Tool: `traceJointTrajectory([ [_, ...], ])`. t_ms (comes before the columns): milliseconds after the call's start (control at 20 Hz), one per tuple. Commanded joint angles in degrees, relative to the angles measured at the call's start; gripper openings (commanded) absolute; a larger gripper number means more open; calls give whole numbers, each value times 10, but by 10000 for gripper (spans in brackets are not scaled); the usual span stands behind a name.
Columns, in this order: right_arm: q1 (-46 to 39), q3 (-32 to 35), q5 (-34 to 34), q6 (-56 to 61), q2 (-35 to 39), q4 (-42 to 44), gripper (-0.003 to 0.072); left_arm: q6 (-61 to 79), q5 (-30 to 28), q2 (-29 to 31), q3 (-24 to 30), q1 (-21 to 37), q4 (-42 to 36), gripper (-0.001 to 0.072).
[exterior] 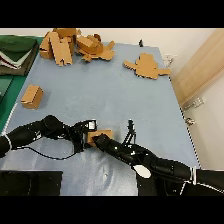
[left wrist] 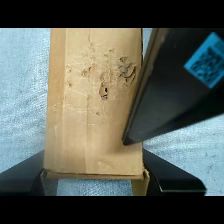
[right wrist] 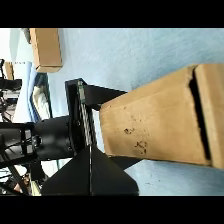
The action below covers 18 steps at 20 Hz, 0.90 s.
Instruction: Fold the box.
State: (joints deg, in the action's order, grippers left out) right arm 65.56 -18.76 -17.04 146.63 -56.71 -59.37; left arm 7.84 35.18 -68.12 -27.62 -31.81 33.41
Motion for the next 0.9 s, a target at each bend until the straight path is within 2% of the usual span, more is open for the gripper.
traceJointTrajectory([
  [0, 1, 0, 3, -4, -12, -4, 3, 0, -3, 0, -1, 0, 0, 418],
  [200, 3, 0, 5, -3, -40, -4, 3, 0, -3, 0, -1, 0, -1, 418],
  [750, 2, 2, 26, -34, -41, -5, 3, 0, -3, 0, -1, 0, -1, 418],
  [850, 2, 2, 12, -37, -35, -5, 3, 0, -3, 0, -1, 0, -1, 419],
])
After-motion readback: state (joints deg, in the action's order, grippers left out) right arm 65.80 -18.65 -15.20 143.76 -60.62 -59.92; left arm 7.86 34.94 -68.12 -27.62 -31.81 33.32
